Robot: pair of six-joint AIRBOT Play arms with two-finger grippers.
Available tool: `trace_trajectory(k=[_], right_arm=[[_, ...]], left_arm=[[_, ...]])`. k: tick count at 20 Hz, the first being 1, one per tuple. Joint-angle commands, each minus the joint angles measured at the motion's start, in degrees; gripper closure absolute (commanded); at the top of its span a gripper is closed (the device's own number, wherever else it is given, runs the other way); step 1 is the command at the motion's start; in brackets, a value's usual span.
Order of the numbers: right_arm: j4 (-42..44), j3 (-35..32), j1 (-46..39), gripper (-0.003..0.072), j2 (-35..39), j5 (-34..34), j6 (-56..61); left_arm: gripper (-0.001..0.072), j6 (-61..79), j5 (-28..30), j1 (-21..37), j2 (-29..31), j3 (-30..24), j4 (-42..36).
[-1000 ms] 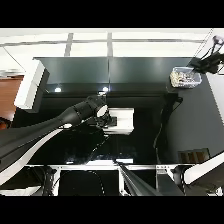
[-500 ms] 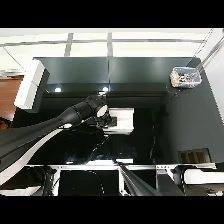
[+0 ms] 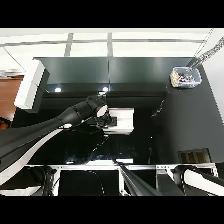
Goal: Fold the box and place the chain.
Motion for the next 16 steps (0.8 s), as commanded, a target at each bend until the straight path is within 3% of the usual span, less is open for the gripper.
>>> trace_trajectory(k=[1, 4, 9, 13, 16], right_arm=[[8.44, 0.13, 0.02, 0.0675, 4.22, 7.26, -1.33], [12.96, -5.95, 1.75, 0.0674, 9.77, 9.01, -1.99], [13.40, -24.57, 7.98, 0.0680, 22.49, 10.47, -2.19], [13.22, -30.38, 13.46, 0.0679, 24.46, 20.50, -2.38], [13.73, -32.87, 18.95, 0.0679, 24.41, 22.91, -2.14]], left_arm=[[0.0680, 0.00, 0.07, 0.04, -0.02, 0.00, 0.02], [0.0680, 0.00, 0.04, 0.04, -0.02, 0.00, 0.02], [0.0680, 0.00, 0.04, 0.04, -0.02, 0.00, 0.02], [0.0680, 0.00, 0.04, 0.04, -0.02, 0.00, 0.02], [0.0680, 0.00, 0.07, 0.04, -0.02, 0.00, 0.02]])
